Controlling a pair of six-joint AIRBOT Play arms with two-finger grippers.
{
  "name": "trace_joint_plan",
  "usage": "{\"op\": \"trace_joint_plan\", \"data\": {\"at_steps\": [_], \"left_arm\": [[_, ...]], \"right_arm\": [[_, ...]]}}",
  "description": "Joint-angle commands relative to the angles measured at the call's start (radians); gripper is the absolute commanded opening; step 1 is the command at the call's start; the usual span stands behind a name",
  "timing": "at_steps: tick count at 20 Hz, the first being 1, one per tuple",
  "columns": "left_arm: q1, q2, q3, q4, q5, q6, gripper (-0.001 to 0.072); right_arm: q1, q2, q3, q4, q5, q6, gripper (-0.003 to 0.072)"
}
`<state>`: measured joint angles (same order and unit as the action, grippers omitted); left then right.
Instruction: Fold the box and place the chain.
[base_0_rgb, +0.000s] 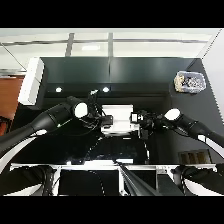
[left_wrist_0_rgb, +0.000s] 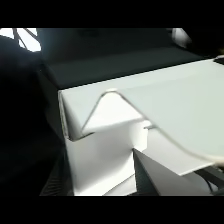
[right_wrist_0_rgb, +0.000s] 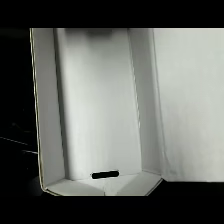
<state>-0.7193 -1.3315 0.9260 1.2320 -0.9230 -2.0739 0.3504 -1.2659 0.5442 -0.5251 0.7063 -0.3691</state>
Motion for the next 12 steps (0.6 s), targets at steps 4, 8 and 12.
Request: {"op": "trace_joint_plan", "data": {"at_steps": [4,8,12], "left_arm": [[-0.020,-0.043,0.001,0.043,-0.005,-0.052,0.0483],[-0.032,-0.121,0.064,0.069,-0.092,-0.056,0.0483],[-0.077,-0.185,0.172,0.208,-0.192,-0.156,0.0483]], "right_arm": [[0.001,0.000,0.000,0.000,0.000,0.000,0.0201],[0.001,0.000,0.000,0.000,-0.001,0.001,0.0202],[0.001,0.000,0.000,0.000,-0.001,0.001,0.0201]]}}
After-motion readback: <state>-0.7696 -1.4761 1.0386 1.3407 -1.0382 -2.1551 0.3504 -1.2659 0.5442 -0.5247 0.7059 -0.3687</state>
